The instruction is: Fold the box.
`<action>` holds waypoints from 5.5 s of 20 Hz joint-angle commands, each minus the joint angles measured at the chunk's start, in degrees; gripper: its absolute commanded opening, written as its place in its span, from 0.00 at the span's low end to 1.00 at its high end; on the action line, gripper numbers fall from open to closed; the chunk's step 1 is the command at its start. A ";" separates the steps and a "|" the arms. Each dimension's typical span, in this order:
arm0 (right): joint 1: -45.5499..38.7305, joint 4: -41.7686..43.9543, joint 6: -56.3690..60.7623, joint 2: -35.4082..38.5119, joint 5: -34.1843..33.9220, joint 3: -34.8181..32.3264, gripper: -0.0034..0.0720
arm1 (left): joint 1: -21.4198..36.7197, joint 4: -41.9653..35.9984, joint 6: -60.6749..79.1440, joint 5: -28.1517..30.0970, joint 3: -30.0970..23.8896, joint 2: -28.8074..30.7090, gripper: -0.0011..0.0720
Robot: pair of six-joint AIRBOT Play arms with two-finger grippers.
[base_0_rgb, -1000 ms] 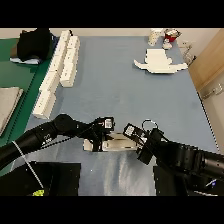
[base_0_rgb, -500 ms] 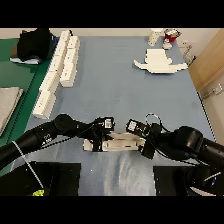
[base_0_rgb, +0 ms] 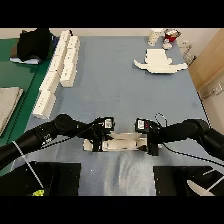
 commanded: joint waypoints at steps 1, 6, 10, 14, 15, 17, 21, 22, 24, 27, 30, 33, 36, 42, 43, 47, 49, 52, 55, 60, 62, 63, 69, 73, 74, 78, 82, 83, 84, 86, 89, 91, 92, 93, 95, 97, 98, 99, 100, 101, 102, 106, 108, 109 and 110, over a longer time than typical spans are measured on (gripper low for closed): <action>-2.27 5.97 -9.18 -2.56 -0.90 -0.31 1.00 | 0.00 0.00 0.02 0.02 0.02 0.00 0.03; -2.25 5.55 -8.87 -6.38 -0.70 -0.24 1.00 | 0.00 0.00 0.02 0.02 0.02 0.00 0.03; -2.25 5.20 -8.85 -5.75 -0.94 -0.24 1.00 | 0.00 0.00 0.02 0.02 0.02 0.00 0.03; -2.21 5.27 -8.85 -5.86 -0.13 -0.24 1.00 | 0.00 0.00 0.02 0.00 0.02 0.00 0.03; -2.21 5.27 -8.94 -5.86 0.09 -0.24 1.00 | 0.00 0.00 0.02 0.00 0.02 0.00 0.03; -2.21 5.33 -9.14 -5.92 0.20 -0.26 0.99 | 0.00 0.00 0.02 0.02 0.02 0.00 0.03; -2.16 6.05 -11.67 -6.21 1.66 -1.84 0.99 | 0.00 0.00 0.02 0.02 0.02 0.00 0.03; -1.77 6.14 -11.67 -6.23 2.73 -2.38 0.99 | 0.00 0.00 0.02 0.02 0.02 0.00 0.03; -1.73 6.25 -11.67 -6.23 4.52 -3.30 0.99 | 0.00 0.00 0.02 0.02 0.02 0.00 0.03; -0.59 6.10 -11.67 -6.23 6.25 -3.56 0.93 | 0.00 0.00 0.02 0.02 0.02 0.00 0.03; 0.81 5.95 -11.67 -7.39 7.17 -3.85 0.92 | 0.00 0.00 0.02 0.00 0.02 0.00 0.03; 1.14 5.75 -11.67 -7.76 7.48 -4.07 0.92 | 0.00 0.00 0.02 0.02 0.02 0.00 0.03; 1.14 5.42 -11.67 -7.82 7.52 -4.07 0.90 | 0.00 0.00 0.02 0.02 0.02 0.00 0.03; 1.11 4.33 -11.67 -7.98 7.54 -4.09 0.72 | 0.00 0.00 0.02 0.02 0.02 0.00 0.03; 1.11 4.33 -11.67 -7.98 7.54 -4.07 0.72 | 0.00 0.00 0.02 0.02 0.02 0.00 0.03; 1.11 4.35 -11.65 -7.93 7.48 -4.04 0.72 | 0.00 0.00 0.02 0.02 0.02 0.00 0.03; 1.11 4.35 -11.65 -7.91 7.30 -4.04 0.72 | 0.00 0.00 0.02 0.00 0.02 0.00 0.03; 1.11 4.33 -11.65 -7.91 7.06 -4.04 0.72 | 0.00 0.00 0.02 0.02 0.02 0.00 0.03; 1.11 4.35 -11.65 -7.91 7.06 -4.04 0.72 | 0.00 0.00 0.02 0.02 0.02 0.00 0.03; 1.11 4.33 -11.65 -7.91 7.06 -4.04 0.72 | 0.00 0.00 0.02 0.04 0.02 0.00 0.03; 1.11 4.35 -11.65 -7.91 7.06 -4.04 0.72 | 0.00 -0.02 0.02 0.04 0.02 0.00 0.03; 1.11 4.33 -11.65 -7.91 7.06 -4.04 0.72 | 0.00 -0.02 0.02 0.04 0.02 0.00 0.03; 1.11 4.33 -11.65 -7.91 7.06 -4.04 0.72 | 0.00 0.00 -0.48 1.16 0.00 0.00 0.04; 1.11 4.33 -11.65 -7.91 7.06 -4.04 0.72 | 0.00 0.00 -1.88 1.22 0.02 0.00 0.59; 1.11 4.33 -11.65 -7.91 7.06 -4.04 0.72 | 0.00 0.02 -2.03 1.18 0.02 0.00 0.60; 1.11 4.33 -11.65 -7.91 7.06 -4.04 0.72 | 1.60 7.17 -18.27 0.87 0.04 3.13 0.96; 1.11 4.33 -11.65 -7.91 7.06 -4.04 0.72 | 6.38 27.26 -53.55 -12.76 0.04 12.37 0.68; 1.11 4.33 -11.65 -7.91 7.06 -4.04 0.72 | 7.21 28.68 -60.26 -18.18 0.02 14.29 0.23; 1.11 4.33 -11.65 -7.91 7.06 -4.04 0.72 | 7.48 27.98 -63.45 -23.69 0.00 15.76 0.03; 1.11 4.33 -11.65 -7.91 7.06 -4.04 0.72 | 6.05 18.43 -69.16 -28.15 -0.83 16.68 0.03; 1.11 4.33 -11.65 -7.91 7.06 -4.04 0.72 | -2.32 -2.45 -72.65 -14.03 -3.30 14.93 0.03; 1.11 4.33 -11.65 -7.91 7.06 -4.04 0.72 | -7.58 -6.03 -73.53 -1.66 -2.23 12.33 0.03; 1.11 4.33 -11.65 -7.91 7.06 -4.04 0.72 | -8.44 -6.19 -75.82 3.32 -0.83 10.36 0.03; 1.11 4.33 -11.65 -7.91 7.06 -4.04 0.72 | -8.17 -6.14 -76.87 5.81 0.79 7.96 0.03; 1.11 4.33 -11.65 -7.91 7.06 -4.04 0.72 | -6.67 -5.92 -76.85 6.58 3.58 2.75 0.03; 1.11 4.33 -11.65 -7.91 7.06 -4.04 0.72 | -4.85 -5.88 -76.85 6.49 5.88 -3.26 0.03; 1.11 4.33 -11.65 -7.91 7.06 -4.04 0.72 | -4.04 -5.81 -76.85 6.54 6.91 -5.84 0.03; 1.11 4.33 -11.65 -7.91 7.06 -4.04 0.72 | -3.13 -5.81 -76.85 6.54 8.04 -8.39 0.03; 1.11 4.33 -11.65 -7.91 7.06 -4.04 0.72 | -2.25 -5.81 -76.85 6.49 9.01 -10.45 0.03; 1.11 4.33 -11.65 -7.91 7.06 -4.04 0.72 | -1.44 -5.79 -76.85 6.47 9.79 -12.35 0.03; 1.11 4.33 -11.65 -7.91 7.06 -4.04 0.72 | -0.81 -5.79 -76.85 6.49 10.21 -13.70 0.03; 1.11 4.33 -11.65 -7.91 7.06 -4.04 0.72 | 1.18 -5.18 -76.85 6.36 10.40 -17.16 0.03; 1.11 4.33 -11.65 -7.89 7.06 -4.04 0.72 | 1.36 -5.18 -76.74 6.12 10.40 -18.16 0.03; 1.11 4.33 -11.65 -7.91 7.06 -4.04 0.72 | 1.36 -5.18 -76.37 5.97 10.40 -18.45 0.03; 1.11 4.33 -11.65 -7.91 7.06 -4.04 0.72 | 1.36 -5.14 -76.08 5.90 10.40 -18.49 0.03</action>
